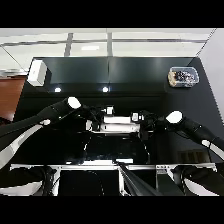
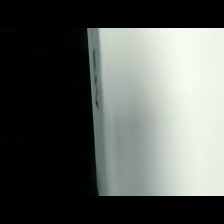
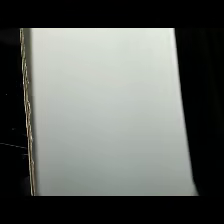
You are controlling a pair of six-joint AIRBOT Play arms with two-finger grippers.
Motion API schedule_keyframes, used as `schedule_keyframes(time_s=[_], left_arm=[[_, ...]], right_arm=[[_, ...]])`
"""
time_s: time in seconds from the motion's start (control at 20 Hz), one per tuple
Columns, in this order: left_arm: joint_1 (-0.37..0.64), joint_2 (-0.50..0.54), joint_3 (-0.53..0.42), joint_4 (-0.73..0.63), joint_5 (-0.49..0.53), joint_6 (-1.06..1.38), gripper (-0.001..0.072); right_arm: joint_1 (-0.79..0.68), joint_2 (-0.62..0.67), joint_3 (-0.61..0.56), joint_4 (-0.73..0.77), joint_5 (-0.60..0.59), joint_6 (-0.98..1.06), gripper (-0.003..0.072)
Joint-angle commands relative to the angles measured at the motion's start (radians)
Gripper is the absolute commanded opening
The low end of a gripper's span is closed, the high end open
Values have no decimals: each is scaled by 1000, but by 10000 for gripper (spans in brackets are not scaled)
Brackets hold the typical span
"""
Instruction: Fold the box and place the chain.
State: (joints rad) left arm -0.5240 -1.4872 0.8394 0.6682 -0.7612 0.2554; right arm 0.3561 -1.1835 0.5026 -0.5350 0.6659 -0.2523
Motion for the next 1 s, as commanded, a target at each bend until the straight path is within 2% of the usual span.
schedule_keyframes(time_s=[0.0,0.15,0.95], left_arm=[[0,-1,0,0,-1,0,27],[0,-1,0,0,-1,0,27],[0,-1,0,0,-1,0,27]], right_arm=[[-23,-10,0,16,42,-25,710],[-21,-40,1,71,50,-78,710],[-19,-56,19,9,72,-47,709]])
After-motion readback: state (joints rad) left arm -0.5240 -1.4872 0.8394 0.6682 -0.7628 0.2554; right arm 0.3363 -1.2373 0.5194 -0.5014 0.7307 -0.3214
